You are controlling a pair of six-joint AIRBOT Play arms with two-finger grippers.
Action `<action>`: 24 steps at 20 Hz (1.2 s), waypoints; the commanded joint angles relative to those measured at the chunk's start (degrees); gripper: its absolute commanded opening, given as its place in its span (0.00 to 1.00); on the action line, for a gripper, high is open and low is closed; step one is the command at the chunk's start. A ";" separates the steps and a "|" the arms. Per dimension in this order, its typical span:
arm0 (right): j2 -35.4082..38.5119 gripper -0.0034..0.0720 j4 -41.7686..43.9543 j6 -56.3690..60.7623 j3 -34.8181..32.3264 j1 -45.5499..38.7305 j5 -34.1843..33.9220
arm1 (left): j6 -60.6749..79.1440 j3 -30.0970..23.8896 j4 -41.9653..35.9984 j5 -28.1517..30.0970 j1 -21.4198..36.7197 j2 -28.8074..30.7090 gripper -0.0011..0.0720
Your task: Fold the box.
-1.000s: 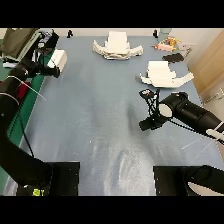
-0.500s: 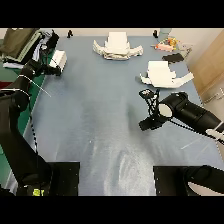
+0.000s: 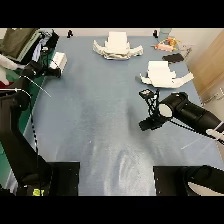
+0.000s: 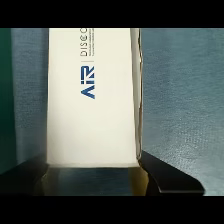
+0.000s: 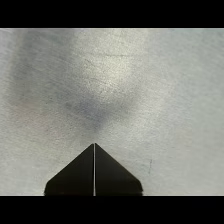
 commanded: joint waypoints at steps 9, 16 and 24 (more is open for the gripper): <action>0.00 0.05 0.04 0.00 0.04 0.00 -0.02 | -0.02 0.04 0.09 -0.28 -0.02 -0.35 0.66; 0.00 0.05 0.04 0.00 0.04 0.00 -0.02 | -0.04 0.04 0.15 -1.22 0.04 -0.74 0.98; 0.00 0.05 0.04 0.00 0.04 0.00 0.00 | -0.07 0.07 3.58 -13.29 2.27 6.27 0.98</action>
